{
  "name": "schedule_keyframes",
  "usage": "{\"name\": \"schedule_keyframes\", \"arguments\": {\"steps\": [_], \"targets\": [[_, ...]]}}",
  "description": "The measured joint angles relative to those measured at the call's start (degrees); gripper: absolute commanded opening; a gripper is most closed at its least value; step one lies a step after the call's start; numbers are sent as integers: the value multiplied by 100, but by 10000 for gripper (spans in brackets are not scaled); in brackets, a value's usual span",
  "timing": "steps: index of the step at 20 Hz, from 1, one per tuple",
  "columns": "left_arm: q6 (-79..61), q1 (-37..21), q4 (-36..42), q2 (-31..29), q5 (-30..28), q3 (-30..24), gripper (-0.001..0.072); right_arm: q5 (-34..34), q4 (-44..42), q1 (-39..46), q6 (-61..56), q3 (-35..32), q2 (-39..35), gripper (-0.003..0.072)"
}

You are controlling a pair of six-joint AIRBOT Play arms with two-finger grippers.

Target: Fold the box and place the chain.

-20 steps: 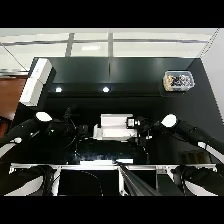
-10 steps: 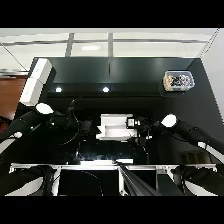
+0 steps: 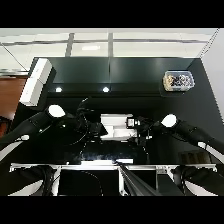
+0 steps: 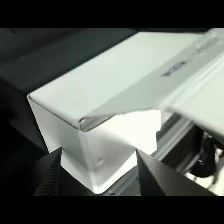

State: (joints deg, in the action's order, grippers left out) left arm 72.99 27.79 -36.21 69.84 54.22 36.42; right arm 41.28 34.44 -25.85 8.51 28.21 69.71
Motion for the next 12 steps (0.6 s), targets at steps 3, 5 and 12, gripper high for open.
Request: {"name": "schedule_keyframes", "arguments": {"steps": [3,5,12], "targets": [[859,310,-850,11,-114,284,528,0,0,0,0,0,0,155],[1381,525,-1375,31,-173,444,528,-7,2,-2,-2,0,0,155],[2553,999,-2369,170,-479,669,528,-33,0,-2,-35,0,0,154]]}}
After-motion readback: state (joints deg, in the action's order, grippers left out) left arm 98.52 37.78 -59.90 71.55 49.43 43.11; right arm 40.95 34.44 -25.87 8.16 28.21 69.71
